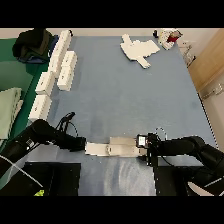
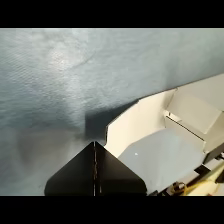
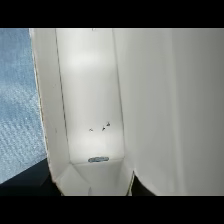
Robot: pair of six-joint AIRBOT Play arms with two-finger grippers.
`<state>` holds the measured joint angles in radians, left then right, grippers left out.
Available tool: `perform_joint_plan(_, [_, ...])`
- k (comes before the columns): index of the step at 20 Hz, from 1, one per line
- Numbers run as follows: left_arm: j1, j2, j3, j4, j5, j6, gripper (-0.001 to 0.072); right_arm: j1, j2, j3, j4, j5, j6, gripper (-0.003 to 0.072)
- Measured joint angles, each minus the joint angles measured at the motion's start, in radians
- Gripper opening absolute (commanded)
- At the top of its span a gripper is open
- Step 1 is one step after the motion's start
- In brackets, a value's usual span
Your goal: Fold the box.
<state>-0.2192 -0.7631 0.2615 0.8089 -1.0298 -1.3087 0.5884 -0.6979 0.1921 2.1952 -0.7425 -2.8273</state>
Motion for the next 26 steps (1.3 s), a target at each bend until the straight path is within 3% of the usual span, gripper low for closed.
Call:
perform_joint_plan(10, [-0.262,-0.034,-0.021,-0.231,0.171,0.067,0.0014,0.000,0.000,0.000,0.000,0.000,0.000,0.0511])
perform_joint_plan(21, [-0.298,-0.035,0.042,-0.283,0.168,0.087,0.0017,0.000,0.000,0.000,0.000,0.000,0.000,0.0511])
perform_joint_plan(22, [-0.298,-0.035,0.043,-0.284,0.165,0.087,0.0130,0.000,0.000,0.000,0.000,0.000,0.000,0.0511])
perform_joint_plan(23, [-0.298,-0.035,0.044,-0.285,0.161,0.089,0.0424,0.000,0.000,0.000,0.000,0.000,0.000,0.0511])
perform_joint_plan(24, [-0.298,-0.035,0.044,-0.287,0.154,0.089,0.0467,0.000,0.000,0.000,0.000,0.000,0.000,0.0511])
perform_joint_plan(26, [-0.298,-0.035,0.045,-0.288,0.146,0.089,0.0467,0.000,0.000,0.000,0.000,0.000,0.000,0.0511])
